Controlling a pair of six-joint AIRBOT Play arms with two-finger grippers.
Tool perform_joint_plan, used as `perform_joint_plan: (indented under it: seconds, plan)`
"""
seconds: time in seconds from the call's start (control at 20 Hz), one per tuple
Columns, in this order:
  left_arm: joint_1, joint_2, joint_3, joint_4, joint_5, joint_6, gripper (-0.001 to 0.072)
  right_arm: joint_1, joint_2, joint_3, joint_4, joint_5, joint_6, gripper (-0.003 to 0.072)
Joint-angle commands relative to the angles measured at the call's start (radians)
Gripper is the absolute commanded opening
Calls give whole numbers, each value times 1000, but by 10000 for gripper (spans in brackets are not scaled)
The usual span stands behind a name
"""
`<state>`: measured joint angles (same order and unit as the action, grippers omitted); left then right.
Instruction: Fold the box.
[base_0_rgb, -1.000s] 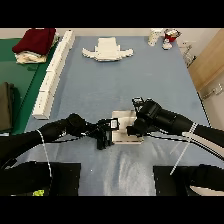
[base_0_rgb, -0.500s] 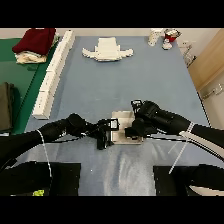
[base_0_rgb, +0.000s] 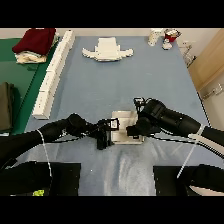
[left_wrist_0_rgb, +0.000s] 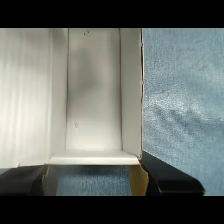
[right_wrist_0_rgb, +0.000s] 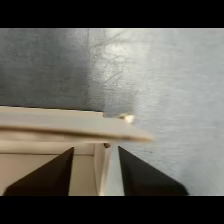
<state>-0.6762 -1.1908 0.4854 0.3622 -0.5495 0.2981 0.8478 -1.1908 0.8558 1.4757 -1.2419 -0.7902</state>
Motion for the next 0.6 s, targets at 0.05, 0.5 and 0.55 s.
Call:
perform_joint_plan:
  seconds: [0.05, 0.5, 0.55]
  plan:
    - [0, 1, 0, 0, -2, 0, 524, -1, 79, 1, -40, -42, 12, 488]
    - [0, 0, 0, 0, -2, 0, 524, -177, 297, -7, -109, -101, -27, 4]
    - [0, 0, 0, 0, -2, 0, 525, -247, 285, -19, -88, -87, -71, 3]
